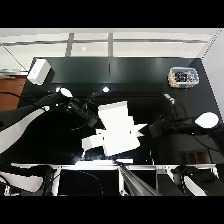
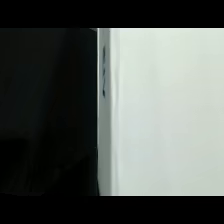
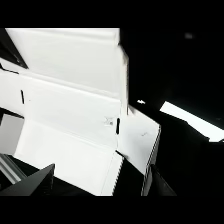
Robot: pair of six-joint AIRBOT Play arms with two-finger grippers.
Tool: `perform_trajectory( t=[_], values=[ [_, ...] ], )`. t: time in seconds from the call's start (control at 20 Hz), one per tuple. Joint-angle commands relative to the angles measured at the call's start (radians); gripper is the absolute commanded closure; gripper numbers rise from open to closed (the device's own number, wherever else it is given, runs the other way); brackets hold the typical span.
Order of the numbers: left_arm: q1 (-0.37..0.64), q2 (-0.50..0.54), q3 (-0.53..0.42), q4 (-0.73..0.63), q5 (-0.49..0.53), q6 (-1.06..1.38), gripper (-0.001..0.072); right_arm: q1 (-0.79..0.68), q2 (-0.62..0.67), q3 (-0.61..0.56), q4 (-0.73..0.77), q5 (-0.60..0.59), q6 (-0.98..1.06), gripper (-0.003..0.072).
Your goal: Fold the box and place the chain.
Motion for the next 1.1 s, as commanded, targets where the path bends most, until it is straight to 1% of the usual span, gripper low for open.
perform_trajectory(
  t=[0.0, 0.1, 0.15, 0.2, 0.3, 0.35, 0.4, 0.45, 0.5, 0.6, 0.7, 0.8, 0.85, 1.05],
  values=[
    [-0.008, 0.015, 0.029, 0.031, 0.003, 0.014, 0.0682, -0.103, 0.001, 0.145, -0.109, 0.183, 0.013, -0.0024],
    [-0.032, 0.067, 0.035, 0.076, 0.044, 0.015, 0.0684, -0.150, 0.001, 0.217, -0.166, 0.220, -0.053, -0.0024],
    [-0.055, 0.107, 0.032, 0.103, 0.080, 0.026, 0.0683, -0.162, 0.001, 0.237, -0.190, 0.214, -0.090, -0.0023],
    [-0.082, 0.146, 0.026, 0.121, 0.113, 0.064, 0.0684, -0.167, 0.001, 0.244, -0.209, 0.183, -0.111, -0.0017],
    [-0.156, 0.237, -0.020, 0.155, 0.288, 0.147, 0.0684, -0.166, 0.001, 0.244, -0.253, 0.085, -0.115, -0.0016],
    [-0.191, 0.276, -0.051, 0.164, 0.367, 0.201, 0.0683, -0.166, 0.000, 0.244, -0.252, 0.036, -0.114, -0.0016],
    [-0.214, 0.299, -0.076, 0.159, 0.404, 0.239, 0.0682, -0.166, 0.000, 0.244, -0.247, 0.009, -0.114, -0.0017],
    [-0.228, 0.307, -0.096, 0.150, 0.410, 0.260, 0.0682, -0.162, 0.000, 0.243, -0.247, 0.012, -0.126, -0.0017],
    [-0.237, 0.306, -0.113, 0.149, 0.410, 0.262, 0.0682, -0.150, -0.001, 0.230, -0.272, 0.026, -0.205, -0.0018],
    [-0.259, 0.306, -0.157, 0.152, 0.438, 0.349, 0.0683, -0.120, -0.001, 0.146, -0.286, 0.025, -0.388, -0.0020],
    [-0.284, 0.306, -0.190, 0.152, 0.512, 0.351, 0.0683, -0.092, -0.001, 0.077, -0.232, -0.013, -0.466, -0.0025],
    [-0.301, 0.305, -0.212, 0.152, 0.586, 0.352, 0.0681, -0.056, -0.002, 0.034, -0.196, -0.044, -0.526, -0.0025],
    [-0.301, 0.303, -0.214, 0.152, 0.599, 0.352, 0.0680, -0.037, -0.002, 0.019, -0.197, -0.052, -0.549, -0.0025],
    [-0.300, 0.278, -0.214, 0.151, 0.596, 0.350, 0.0679, 0.049, -0.002, -0.056, -0.199, -0.077, -0.664, -0.0025]
  ],
)
